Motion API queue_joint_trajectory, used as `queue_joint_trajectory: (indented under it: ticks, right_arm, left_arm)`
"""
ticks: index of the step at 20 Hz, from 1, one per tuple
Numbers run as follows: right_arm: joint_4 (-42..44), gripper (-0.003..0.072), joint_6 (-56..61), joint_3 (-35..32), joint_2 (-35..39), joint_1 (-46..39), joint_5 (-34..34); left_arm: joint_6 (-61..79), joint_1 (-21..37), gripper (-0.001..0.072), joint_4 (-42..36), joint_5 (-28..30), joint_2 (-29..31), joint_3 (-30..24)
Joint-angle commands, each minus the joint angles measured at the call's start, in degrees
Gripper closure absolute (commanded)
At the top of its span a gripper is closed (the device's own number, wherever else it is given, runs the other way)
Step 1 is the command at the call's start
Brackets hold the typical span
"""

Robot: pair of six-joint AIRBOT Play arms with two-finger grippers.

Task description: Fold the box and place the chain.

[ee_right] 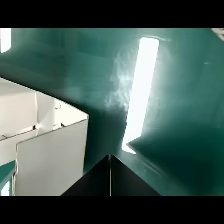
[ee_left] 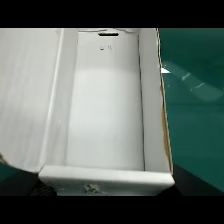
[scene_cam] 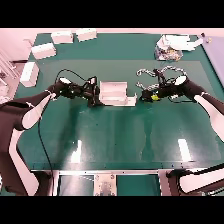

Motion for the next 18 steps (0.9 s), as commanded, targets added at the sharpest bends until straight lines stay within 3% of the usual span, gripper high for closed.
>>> queue_joint_trajectory:
  ticks: [1,18]
  right_arm:
    - [2.6,0.0684,-0.9,-0.1,-1.9,2.5,-2.0]
    - [2.8,0.068,-0.6,3.5,1.6,4.4,3.0]
  left_arm:
    - [0.0,0.0,0.0357,0.0,0.0,0.0,0.0]
    - [0.0,0.0,0.0357,0.0,0.0,0.0,0.0]
